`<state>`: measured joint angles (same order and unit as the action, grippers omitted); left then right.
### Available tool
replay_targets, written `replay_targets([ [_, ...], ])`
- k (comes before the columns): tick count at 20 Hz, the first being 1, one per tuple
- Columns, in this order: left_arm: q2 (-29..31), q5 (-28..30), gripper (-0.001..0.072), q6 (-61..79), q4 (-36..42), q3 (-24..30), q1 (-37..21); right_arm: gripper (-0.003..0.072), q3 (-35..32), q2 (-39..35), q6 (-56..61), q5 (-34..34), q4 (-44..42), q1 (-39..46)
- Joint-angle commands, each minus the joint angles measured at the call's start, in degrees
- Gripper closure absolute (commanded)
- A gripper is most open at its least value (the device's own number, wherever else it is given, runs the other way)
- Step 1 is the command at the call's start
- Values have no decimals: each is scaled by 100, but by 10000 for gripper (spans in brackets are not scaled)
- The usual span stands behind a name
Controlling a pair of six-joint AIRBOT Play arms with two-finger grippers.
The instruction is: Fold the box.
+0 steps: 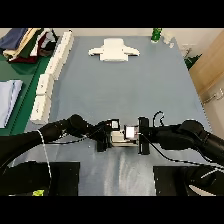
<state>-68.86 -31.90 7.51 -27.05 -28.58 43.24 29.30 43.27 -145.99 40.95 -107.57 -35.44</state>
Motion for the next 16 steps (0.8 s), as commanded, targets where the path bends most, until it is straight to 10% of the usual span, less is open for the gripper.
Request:
replay_targets([
  [1,4,-2,187,-2,4,2,-2,534,2,44,4,15,-24,-4],
  [13,4,-2,187,-2,4,2,-2,576,2,232,9,96,-31,-4],
  [15,4,-2,187,-2,4,2,-2,283,4,197,9,85,-92,-4],
  [16,4,-2,187,-2,4,2,-2,274,4,151,46,87,-131,-2],
])
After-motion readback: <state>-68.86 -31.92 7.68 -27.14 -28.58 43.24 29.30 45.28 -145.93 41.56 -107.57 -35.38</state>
